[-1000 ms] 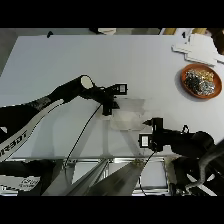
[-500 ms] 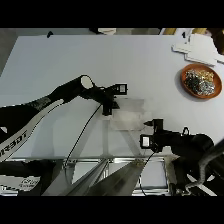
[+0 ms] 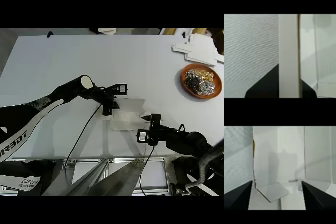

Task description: Fold the box and place the chain.

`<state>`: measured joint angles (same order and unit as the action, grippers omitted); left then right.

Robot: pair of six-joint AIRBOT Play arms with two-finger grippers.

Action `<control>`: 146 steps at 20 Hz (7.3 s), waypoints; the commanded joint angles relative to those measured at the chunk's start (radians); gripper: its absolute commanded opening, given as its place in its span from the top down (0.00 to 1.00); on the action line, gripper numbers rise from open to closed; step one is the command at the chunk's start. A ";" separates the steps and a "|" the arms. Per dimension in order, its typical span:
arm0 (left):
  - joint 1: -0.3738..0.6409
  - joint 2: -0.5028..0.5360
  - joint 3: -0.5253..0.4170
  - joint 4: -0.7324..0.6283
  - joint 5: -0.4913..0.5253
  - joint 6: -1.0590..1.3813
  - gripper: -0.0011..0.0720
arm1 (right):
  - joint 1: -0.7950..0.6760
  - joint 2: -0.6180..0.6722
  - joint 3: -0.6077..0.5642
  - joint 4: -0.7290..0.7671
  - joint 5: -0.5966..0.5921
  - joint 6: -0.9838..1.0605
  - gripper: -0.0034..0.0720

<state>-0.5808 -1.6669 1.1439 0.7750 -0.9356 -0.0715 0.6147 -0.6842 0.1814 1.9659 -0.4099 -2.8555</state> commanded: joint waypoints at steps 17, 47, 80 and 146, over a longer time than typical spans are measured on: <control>0.000 0.000 0.000 0.000 0.000 0.000 0.97 | -0.193 -0.069 0.126 0.235 -0.051 -0.145 0.07; 0.000 0.000 0.000 0.000 0.000 0.000 0.97 | -0.136 -0.115 0.085 0.187 0.069 -0.146 0.03; 0.000 0.000 0.000 0.000 0.000 0.000 0.97 | -0.334 -0.315 0.263 0.388 -0.153 -0.146 0.11; 0.000 0.000 0.000 0.000 0.000 0.000 0.97 | -0.235 0.221 0.249 -2.391 0.331 -0.047 0.42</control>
<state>-0.5808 -1.6672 1.1439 0.7746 -0.9352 -0.0715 0.3801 -0.4454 0.4297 -0.3779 -0.1455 -2.9028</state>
